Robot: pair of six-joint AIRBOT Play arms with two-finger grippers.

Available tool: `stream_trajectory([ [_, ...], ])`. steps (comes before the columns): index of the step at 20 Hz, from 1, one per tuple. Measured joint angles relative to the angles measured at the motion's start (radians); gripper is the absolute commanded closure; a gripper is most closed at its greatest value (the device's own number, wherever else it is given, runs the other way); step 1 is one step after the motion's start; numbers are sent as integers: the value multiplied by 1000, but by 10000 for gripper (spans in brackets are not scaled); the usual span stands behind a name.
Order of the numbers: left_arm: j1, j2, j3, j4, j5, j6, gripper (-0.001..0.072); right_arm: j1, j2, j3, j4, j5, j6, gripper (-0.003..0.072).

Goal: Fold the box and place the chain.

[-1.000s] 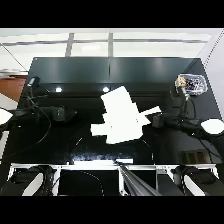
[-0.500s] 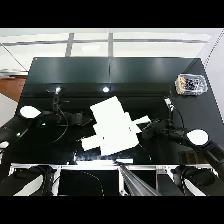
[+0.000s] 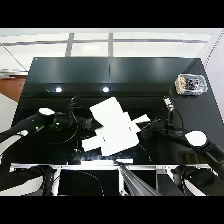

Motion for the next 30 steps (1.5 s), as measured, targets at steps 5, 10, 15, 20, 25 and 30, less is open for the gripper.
stream_trajectory([
  [5,-5,-72,26,-79,-136,251,32,1,0,0,-1,-11,1,642],
  [10,-5,-92,65,-20,-203,344,277,1,0,0,0,-11,4,642],
  [15,-19,-96,84,45,-209,366,377,1,0,0,-1,-12,4,642],
  [20,-62,-96,92,83,-156,370,644,1,0,0,-1,-13,4,642],
  [25,-69,-96,98,99,-127,370,678,-10,0,1,-5,1,9,-34],
  [30,-70,-76,159,167,-140,351,680,-167,1,107,-166,142,27,-34],
])
